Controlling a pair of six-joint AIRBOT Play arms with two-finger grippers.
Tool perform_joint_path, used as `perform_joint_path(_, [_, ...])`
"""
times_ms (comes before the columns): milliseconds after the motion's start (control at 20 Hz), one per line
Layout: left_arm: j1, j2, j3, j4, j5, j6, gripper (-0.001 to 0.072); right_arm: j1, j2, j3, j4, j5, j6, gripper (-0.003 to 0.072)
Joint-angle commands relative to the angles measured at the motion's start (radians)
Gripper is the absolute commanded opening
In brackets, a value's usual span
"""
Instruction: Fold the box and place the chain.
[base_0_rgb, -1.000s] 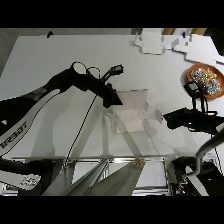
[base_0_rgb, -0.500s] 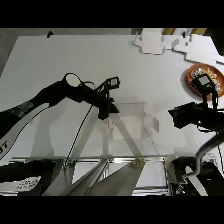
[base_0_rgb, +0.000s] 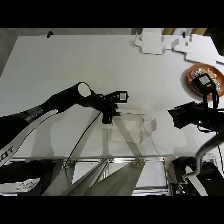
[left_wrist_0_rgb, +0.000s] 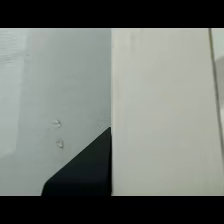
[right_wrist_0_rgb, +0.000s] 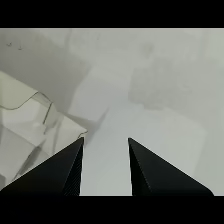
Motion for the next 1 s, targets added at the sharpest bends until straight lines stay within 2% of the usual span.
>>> perform_joint_path(0, [-0.009,-0.029,-0.001,-0.054,0.037,0.028,0.0004,0.001,0.001,0.0,0.001,0.0,0.0,0.0321])
perform_joint_path(250, [-0.009,-0.05,-0.001,-0.131,0.051,0.089,0.0002,0.001,0.001,-0.001,0.0,0.0,0.0,0.0321])
perform_joint_path(550, [-0.01,-0.027,-0.001,-0.123,0.124,0.092,0.0002,0.001,0.001,-0.002,-0.004,0.0,0.0,0.0321])
perform_joint_path(750, [-0.019,-0.021,-0.001,-0.01,0.09,0.094,0.0002,0.001,0.001,-0.002,-0.005,0.0,-0.001,0.0321])
perform_joint_path(950, [-0.027,-0.024,-0.001,0.003,0.082,0.095,0.0003,0.001,0.001,-0.002,-0.007,0.0,-0.001,0.0321])
